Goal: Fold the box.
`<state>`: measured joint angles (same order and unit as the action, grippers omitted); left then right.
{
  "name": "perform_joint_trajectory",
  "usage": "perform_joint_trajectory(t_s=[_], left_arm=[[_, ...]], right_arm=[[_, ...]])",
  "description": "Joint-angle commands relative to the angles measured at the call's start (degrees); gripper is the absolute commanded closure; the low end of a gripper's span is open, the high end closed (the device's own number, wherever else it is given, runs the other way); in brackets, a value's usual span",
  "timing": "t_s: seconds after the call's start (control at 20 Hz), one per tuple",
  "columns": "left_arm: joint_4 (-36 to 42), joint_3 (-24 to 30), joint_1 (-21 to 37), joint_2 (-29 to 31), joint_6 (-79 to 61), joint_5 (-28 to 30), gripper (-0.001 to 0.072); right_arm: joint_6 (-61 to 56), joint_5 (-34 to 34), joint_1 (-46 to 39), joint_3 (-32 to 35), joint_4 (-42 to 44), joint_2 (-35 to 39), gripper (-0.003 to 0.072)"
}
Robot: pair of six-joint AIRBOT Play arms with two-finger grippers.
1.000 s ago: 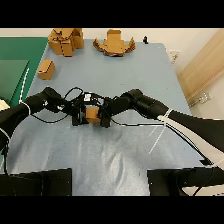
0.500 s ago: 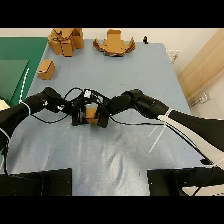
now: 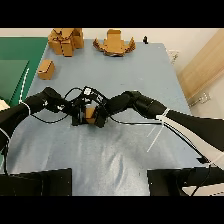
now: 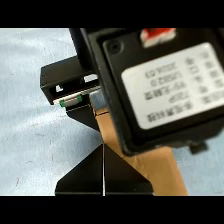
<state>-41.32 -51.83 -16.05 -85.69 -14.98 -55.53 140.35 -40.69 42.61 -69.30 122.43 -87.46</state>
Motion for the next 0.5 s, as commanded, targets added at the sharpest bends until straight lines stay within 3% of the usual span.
perform_joint_trajectory(t_s=[0.0,0.45], left_arm=[[-0.02,0.02,-0.02,0.0,0.02,0.04,0.0354],[-0.02,0.02,-0.02,-0.02,0.02,0.22,0.0354]], right_arm=[[-0.72,2.14,-0.57,-0.02,1.62,-0.31,0.068],[-0.94,1.2,-0.72,0.09,2.01,-2.32,0.068]])
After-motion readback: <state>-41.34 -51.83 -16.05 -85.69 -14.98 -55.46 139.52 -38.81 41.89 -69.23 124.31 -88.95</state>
